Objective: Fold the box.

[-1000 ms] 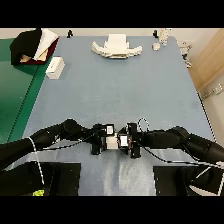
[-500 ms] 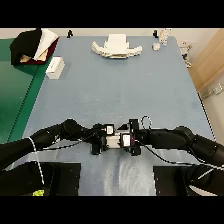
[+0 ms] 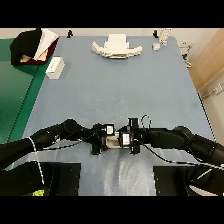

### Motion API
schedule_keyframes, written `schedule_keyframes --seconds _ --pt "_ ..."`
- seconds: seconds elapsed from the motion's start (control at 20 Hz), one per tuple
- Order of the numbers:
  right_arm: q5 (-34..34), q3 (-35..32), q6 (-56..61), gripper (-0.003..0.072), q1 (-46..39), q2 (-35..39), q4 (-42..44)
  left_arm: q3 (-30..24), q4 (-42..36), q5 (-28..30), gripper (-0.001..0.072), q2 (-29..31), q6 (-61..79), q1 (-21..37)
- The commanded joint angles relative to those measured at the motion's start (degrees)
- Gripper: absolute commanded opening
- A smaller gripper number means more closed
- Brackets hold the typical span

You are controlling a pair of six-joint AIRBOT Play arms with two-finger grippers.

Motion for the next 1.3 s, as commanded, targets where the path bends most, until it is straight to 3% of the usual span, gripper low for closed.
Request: schedule_keyframes --seconds 0.0,0.85,0.95,1.1,1.15,1.25 --pt "-0.15 -0.04 0.09 0.0279 0.02 -0.66 0.44 0.00 0.00 0.00 0.0312 0.00 0.00 -0.04" --pt "-5.86 -0.48 0.07 0.0284 0.83 -2.08 3.32 0.00 0.00 0.02 0.0312 0.00 0.00 -0.04" --pt "-5.79 -0.48 0.07 0.0355 0.83 -1.22 3.37 0.00 0.00 0.00 0.0313 0.00 0.00 -0.04" --pt "-5.73 -0.48 0.13 0.0369 0.68 2.51 3.34 0.00 0.00 0.02 0.0313 0.00 0.00 -0.04" --pt "-5.68 -0.48 0.44 0.0440 0.59 3.89 3.28 0.00 0.00 0.02 0.0312 0.00 0.00 -0.04" --pt "-5.68 -0.50 3.39 0.0457 -0.48 6.01 3.26 0.00 0.00 0.00 0.0312 0.00 0.00 -0.04"
